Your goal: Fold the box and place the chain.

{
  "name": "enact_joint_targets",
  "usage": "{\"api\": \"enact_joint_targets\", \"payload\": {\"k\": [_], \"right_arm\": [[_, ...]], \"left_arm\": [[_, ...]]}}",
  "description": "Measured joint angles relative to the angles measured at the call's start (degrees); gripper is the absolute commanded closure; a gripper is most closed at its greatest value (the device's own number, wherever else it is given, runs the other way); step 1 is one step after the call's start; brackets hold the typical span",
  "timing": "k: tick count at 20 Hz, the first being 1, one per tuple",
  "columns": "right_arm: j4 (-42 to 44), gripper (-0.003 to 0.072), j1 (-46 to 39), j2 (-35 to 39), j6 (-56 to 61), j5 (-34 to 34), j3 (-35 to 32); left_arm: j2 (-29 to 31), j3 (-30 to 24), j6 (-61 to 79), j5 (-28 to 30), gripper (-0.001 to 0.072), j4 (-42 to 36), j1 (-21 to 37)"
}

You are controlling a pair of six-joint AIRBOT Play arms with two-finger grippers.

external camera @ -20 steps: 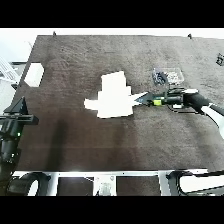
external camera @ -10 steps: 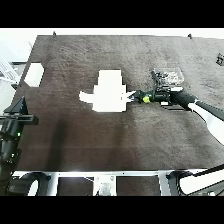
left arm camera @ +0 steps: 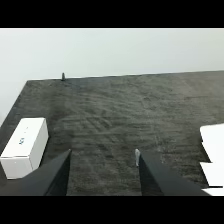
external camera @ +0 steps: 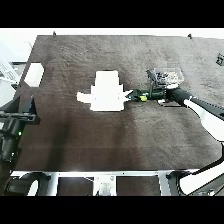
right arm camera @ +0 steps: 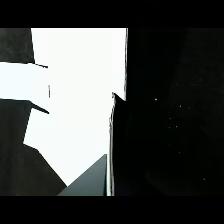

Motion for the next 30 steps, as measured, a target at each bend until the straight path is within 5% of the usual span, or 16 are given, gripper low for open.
{"api": "enact_joint_targets", "payload": {"k": [4,11,20,25,30], "right_arm": [[-0.2,0.0679,0.0,-0.1,0.0,0.2,0.2],[-0.2,0.0678,0.0,-0.1,0.0,0.4,0.3],[-0.3,0.0678,0.0,-0.1,0.0,0.4,0.3],[-0.4,0.0678,0.0,-0.1,-0.1,0.4,0.3],[-0.7,0.0677,0.0,-0.1,-0.1,0.4,0.3]], "left_arm": [[-12.5,6.5,0.0,-3.1,0.022,0.2,0.0],[-45.9,27.2,-2.0,-18.9,0.0219,3.9,0.0],[-87.1,71.6,-33.5,-57.5,0.022,34.8,0.0],[-101.3,90.6,-45.7,-71.5,0.0219,42.1,0.0],[-108.1,98.8,-51.1,-75.5,0.0218,45.0,0.0]]}}
